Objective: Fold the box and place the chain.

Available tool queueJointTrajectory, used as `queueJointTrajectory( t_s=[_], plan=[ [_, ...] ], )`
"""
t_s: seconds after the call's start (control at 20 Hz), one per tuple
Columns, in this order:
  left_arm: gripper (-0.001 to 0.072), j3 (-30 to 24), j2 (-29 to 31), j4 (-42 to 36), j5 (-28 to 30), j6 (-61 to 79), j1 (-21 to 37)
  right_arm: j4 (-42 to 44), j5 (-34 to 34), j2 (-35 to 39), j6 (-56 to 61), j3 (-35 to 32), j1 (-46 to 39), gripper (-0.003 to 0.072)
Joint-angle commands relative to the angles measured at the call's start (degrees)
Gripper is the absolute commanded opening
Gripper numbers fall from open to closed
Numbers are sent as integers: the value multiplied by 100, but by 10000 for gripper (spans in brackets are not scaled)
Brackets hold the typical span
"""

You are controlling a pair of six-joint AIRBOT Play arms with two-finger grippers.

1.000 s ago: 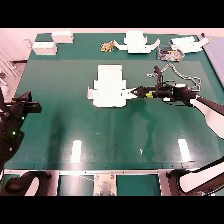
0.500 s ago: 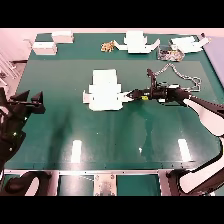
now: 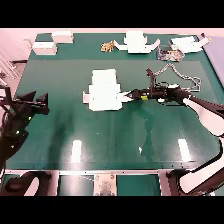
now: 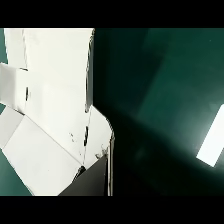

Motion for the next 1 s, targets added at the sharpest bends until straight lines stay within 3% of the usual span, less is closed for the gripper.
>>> queueJointTrajectory(
  t_s=[0.0,0.4,0.7,0.85,0.95],
  plan=[
    [560,236,-719,7,-92,330,-2,4,2,7,50,7,11,0],
    [560,671,-1204,2,-551,208,-2,2,2,7,205,7,15,0],
    [560,2083,-3101,186,-1845,186,-2,2,-26,50,531,7,31,-2],
    [560,2658,-3849,205,-1923,208,0,-2,-37,50,527,7,31,-1],
    [560,2715,-3930,177,-1790,205,-2,-48,-39,50,527,4,28,-1]
  ],
)
